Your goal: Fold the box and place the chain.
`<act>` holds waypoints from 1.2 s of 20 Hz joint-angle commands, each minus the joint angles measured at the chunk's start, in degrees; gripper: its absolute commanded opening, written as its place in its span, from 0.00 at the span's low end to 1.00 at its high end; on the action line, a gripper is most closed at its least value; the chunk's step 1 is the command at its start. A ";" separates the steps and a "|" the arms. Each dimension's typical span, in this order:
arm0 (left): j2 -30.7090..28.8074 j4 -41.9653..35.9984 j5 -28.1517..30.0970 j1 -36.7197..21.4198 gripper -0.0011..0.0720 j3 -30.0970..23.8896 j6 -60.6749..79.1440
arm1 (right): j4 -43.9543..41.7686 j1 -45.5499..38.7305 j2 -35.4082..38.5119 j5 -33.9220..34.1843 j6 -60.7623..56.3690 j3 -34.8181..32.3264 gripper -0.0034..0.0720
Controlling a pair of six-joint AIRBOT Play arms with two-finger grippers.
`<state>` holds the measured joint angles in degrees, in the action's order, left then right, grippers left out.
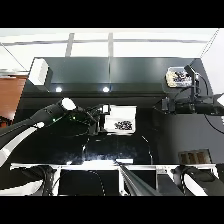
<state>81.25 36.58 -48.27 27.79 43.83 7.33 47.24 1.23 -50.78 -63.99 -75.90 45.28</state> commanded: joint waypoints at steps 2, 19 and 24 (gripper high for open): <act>0.00 0.04 -0.11 0.07 0.66 0.02 -0.02 | 2.12 1.42 -1.92 5.38 -2.08 0.00 0.42; 0.00 0.46 1.57 0.07 0.67 0.02 -0.02 | 0.57 16.04 -19.69 -3.02 42.95 7.91 0.87; 0.00 0.46 1.55 0.07 0.67 0.02 -0.04 | 0.66 19.69 -19.65 -0.22 50.42 5.33 0.87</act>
